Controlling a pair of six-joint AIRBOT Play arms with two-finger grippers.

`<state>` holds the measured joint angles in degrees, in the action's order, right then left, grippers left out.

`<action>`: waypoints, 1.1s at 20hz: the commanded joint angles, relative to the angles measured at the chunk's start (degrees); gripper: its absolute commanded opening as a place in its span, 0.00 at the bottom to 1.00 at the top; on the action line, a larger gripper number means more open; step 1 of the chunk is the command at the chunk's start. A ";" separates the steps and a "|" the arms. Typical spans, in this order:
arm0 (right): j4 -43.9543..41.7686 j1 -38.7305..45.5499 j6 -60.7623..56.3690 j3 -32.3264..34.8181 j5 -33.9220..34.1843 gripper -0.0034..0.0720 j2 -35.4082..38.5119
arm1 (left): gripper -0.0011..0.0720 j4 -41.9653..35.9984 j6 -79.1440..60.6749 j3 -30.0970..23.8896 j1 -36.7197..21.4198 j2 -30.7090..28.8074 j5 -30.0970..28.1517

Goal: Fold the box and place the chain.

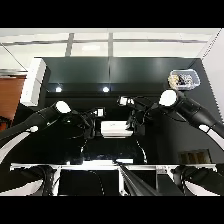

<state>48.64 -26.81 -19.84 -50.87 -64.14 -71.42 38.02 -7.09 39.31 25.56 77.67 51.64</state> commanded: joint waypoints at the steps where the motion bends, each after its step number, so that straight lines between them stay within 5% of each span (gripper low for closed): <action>1: 0.09 -0.11 -0.35 1.11 0.35 0.39 0.02 | 0.30 0.02 0.02 0.02 0.00 -0.02 -0.02; 8: -0.11 -0.09 -2.16 1.33 -0.59 0.39 0.50 | 0.30 0.02 0.02 0.02 0.00 -0.02 -0.04; 16: -0.55 2.71 -21.75 0.94 -5.07 0.40 8.37 | 0.30 0.02 0.00 0.02 0.00 -0.02 -0.07; 17: -0.57 3.89 -26.08 0.96 -8.63 0.31 8.70 | 0.30 0.04 0.00 0.02 0.00 -0.02 -0.09; 18: -0.70 5.03 -28.44 1.29 -12.98 0.10 8.70 | 0.30 0.02 0.02 0.02 0.00 -0.02 -0.07; 20: -6.60 6.29 -28.59 3.45 -14.84 0.07 8.70 | 0.30 0.02 0.00 0.02 0.00 -0.02 -0.09; 22: -17.16 6.40 -29.33 6.93 -8.46 0.07 8.63 | 0.30 0.02 0.00 0.02 0.00 -0.02 -0.13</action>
<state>42.17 -21.47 -45.25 -46.98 -74.35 -63.20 38.02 -7.07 39.31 25.56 77.67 51.64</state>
